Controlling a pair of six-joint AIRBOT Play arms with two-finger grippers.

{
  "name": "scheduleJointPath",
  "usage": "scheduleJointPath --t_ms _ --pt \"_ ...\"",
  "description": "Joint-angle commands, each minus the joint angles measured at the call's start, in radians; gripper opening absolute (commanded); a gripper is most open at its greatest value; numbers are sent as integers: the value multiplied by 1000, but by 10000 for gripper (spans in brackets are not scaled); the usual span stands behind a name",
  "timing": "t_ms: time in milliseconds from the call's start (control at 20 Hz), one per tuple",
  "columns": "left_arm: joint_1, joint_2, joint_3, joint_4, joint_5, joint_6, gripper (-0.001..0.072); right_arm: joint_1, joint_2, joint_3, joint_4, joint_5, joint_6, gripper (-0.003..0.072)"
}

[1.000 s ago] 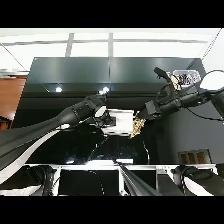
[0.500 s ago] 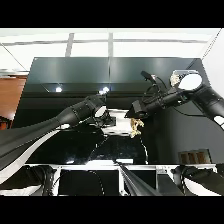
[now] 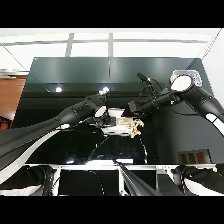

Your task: Fold the box and place the chain.

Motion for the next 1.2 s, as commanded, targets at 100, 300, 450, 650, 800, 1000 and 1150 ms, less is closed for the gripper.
scheduleJointPath --t_ms 100,300,450,650,800,1000,1150 --pt "0 0 1 0 0 0 30 -94 93 -1 -115 128 -4 354" --pt "0 0 1 0 0 0 30 -180 317 -109 -381 29 -56 354" --pt "0 0 1 0 1 0 30 -178 426 -314 -443 -132 -181 608" --pt "0 0 1 0 0 0 30 -104 422 -507 -407 -396 -566 720" --pt "0 0 1 0 0 0 30 -20 395 -555 -338 -485 -977 720" --pt "0 0 1 0 0 0 30 -9 277 -554 3 -514 -1394 720" --pt "0 0 1 0 0 0 30 -9 216 -550 34 -525 -1494 720"
